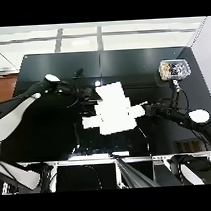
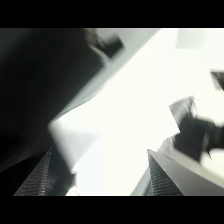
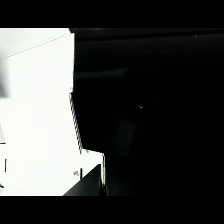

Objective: Fold the box and place the chain.

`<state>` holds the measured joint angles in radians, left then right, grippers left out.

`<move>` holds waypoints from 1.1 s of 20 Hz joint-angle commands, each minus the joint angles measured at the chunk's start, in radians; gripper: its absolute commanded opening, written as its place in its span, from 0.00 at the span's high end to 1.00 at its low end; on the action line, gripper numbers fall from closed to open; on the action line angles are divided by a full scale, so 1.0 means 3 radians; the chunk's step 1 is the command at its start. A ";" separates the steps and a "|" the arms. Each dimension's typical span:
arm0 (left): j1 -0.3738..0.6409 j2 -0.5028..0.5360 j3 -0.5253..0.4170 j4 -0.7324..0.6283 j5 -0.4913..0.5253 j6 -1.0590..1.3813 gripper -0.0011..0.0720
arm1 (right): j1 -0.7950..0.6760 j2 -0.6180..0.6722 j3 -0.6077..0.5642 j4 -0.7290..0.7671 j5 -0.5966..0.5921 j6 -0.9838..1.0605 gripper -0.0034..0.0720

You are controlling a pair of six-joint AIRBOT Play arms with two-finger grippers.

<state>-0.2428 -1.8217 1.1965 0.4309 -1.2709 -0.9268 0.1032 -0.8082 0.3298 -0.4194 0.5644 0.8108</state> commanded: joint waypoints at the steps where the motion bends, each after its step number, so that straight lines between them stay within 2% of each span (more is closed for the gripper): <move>1: -0.0181 -0.0451 0.0506 -0.0067 -0.0841 0.0243 0.05 | 0.0003 0.0001 -0.0001 0.0000 -0.0001 0.0013 0.93; 2: -0.0186 -0.0512 0.0594 -0.0013 -0.1024 0.0292 0.17 | 0.0003 0.0001 -0.0001 0.0000 -0.0001 0.0013 0.93; 3: -0.0184 -0.0558 0.0679 0.0113 -0.1155 0.0299 0.36 | 0.0003 0.0001 -0.0001 -0.0001 -0.0001 0.0013 0.93; 5: -0.0184 -0.0582 0.0773 0.0399 -0.1223 0.0300 0.51 | 0.0003 0.0001 -0.0001 -0.0001 -0.0003 0.0013 0.93; 6: -0.0184 -0.0584 0.0807 0.0505 -0.1227 0.0300 0.51 | 0.0003 0.0001 -0.0001 -0.0001 -0.0003 0.0013 0.93; 7: -0.0186 -0.0584 0.0843 0.0577 -0.1218 0.0301 0.56 | 0.0003 0.0001 -0.0001 -0.0001 -0.0001 0.0013 0.93; 9: -0.0184 -0.0584 0.0904 0.0595 -0.1179 0.0346 0.86 | 0.0003 0.0001 -0.0001 -0.0003 -0.0001 0.0011 0.93; 10: -0.0184 -0.0584 0.0942 0.0596 -0.1185 0.0413 0.95 | 0.0003 0.0001 -0.0001 -0.0004 -0.0003 0.0013 0.91; 12: -0.0183 -0.0572 0.1040 0.0614 -0.1190 0.0360 0.95 | 0.0001 0.0001 0.0000 -0.0014 -0.0046 0.0050 0.23; 13: -0.0182 -0.0542 0.1076 0.0628 -0.1195 0.0357 0.95 | 0.0000 0.0003 0.0005 -0.0015 -0.0070 0.0061 0.05; 14: -0.0183 -0.0483 0.1080 0.0643 -0.1207 0.0357 0.95 | -0.0015 0.0003 0.0039 -0.0123 -0.0039 0.0060 0.05; 16: -0.0216 -0.0243 0.0964 0.0727 -0.1251 0.0338 0.95 | -0.0065 0.0003 0.0273 -0.0750 0.0312 0.0062 0.05; 17: -0.0258 -0.0037 0.0778 0.0745 -0.1216 0.0432 0.95 | -0.0071 0.0003 0.0417 -0.1085 0.0509 0.0062 0.05; 18: -0.0304 0.0215 0.0507 0.0745 -0.1035 0.0591 0.96 | -0.0070 0.0003 0.0546 -0.1381 0.0659 0.0060 0.05; 20: -0.0393 0.0843 -0.0217 0.0744 -0.0214 0.1078 0.95 | -0.0070 0.0003 0.0717 -0.1807 0.0759 0.0061 0.05; 22: -0.0444 0.1356 -0.0862 0.0759 0.0734 0.1602 0.95 | -0.0071 0.0003 0.0743 -0.1860 0.0605 0.0061 0.05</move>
